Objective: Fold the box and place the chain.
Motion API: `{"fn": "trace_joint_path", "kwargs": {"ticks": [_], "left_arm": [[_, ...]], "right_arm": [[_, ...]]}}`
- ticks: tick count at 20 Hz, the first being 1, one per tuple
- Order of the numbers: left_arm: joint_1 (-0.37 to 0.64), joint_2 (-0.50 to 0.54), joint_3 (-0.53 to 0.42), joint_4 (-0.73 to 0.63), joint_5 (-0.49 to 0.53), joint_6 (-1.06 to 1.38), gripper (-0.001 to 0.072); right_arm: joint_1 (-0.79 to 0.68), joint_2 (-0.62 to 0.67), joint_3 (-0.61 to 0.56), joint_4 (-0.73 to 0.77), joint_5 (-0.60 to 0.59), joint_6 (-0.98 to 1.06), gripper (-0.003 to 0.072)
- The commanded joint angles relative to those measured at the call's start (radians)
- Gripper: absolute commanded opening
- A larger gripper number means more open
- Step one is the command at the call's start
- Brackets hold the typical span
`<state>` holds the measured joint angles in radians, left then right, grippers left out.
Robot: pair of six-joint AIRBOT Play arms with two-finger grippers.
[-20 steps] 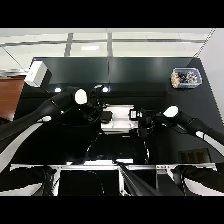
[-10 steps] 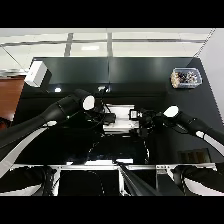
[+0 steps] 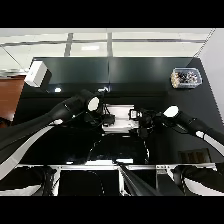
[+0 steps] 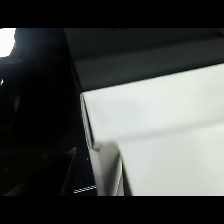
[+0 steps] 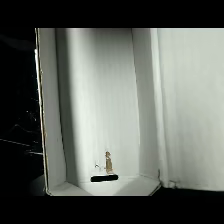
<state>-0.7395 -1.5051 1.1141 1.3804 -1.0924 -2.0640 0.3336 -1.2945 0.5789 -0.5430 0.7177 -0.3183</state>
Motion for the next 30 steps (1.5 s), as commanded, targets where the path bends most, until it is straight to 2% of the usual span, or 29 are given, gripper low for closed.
{"fn": "trace_joint_path", "kwargs": {"ticks": [1, 7, 9, 11, 17, 18, 20, 23, 24, 25, 26, 27, 30], "left_arm": [[0.000, -0.022, 0.017, 0.017, -0.008, -0.052, 0.0342], [-0.023, -0.071, 0.102, 0.061, -0.024, -0.141, 0.0341], [-0.047, -0.105, 0.144, 0.107, -0.092, -0.144, 0.0341], [-0.060, -0.115, 0.152, 0.153, -0.147, -0.188, 0.0341], [-0.063, -0.114, 0.153, 0.162, -0.147, -0.234, 0.0339], [-0.063, -0.114, 0.153, 0.150, -0.146, -0.249, 0.0319], [-0.063, -0.114, 0.154, 0.146, -0.142, -0.264, 0.0032], [-0.063, -0.114, 0.155, 0.144, -0.140, -0.264, 0.0023], [-0.063, -0.114, 0.155, 0.144, -0.140, -0.264, 0.0037], [-0.062, -0.113, 0.155, 0.145, -0.142, -0.264, 0.0199], [-0.061, -0.112, 0.155, 0.147, -0.142, -0.265, 0.0413], [-0.060, -0.108, 0.155, 0.163, -0.142, -0.285, 0.0496], [-0.061, -0.103, 0.155, 0.179, -0.143, -0.299, 0.0496]], "right_arm": [[0.001, 0.000, 0.000, 0.000, 0.001, 0.000, 0.0487], [0.001, 0.000, 0.000, 0.000, 0.001, 0.000, 0.0487], [0.001, 0.000, 0.000, 0.000, 0.001, 0.000, 0.0487], [0.001, 0.000, 0.000, 0.000, 0.001, 0.000, 0.0487], [0.001, 0.000, 0.000, 0.000, 0.001, 0.000, 0.0487], [0.001, 0.000, 0.000, 0.000, 0.001, 0.000, 0.0487], [0.001, 0.000, 0.000, 0.000, 0.001, 0.000, 0.0487], [0.001, 0.000, 0.000, 0.000, 0.001, 0.000, 0.0487], [0.001, 0.000, 0.000, 0.000, 0.001, 0.000, 0.0487], [0.001, 0.000, 0.000, 0.000, 0.001, 0.000, 0.0487], [0.001, 0.000, 0.000, 0.000, 0.001, 0.000, 0.0487], [0.001, 0.000, 0.000, 0.000, 0.001, 0.000, 0.0487], [0.001, 0.000, 0.000, 0.000, 0.001, 0.000, 0.0487]]}}
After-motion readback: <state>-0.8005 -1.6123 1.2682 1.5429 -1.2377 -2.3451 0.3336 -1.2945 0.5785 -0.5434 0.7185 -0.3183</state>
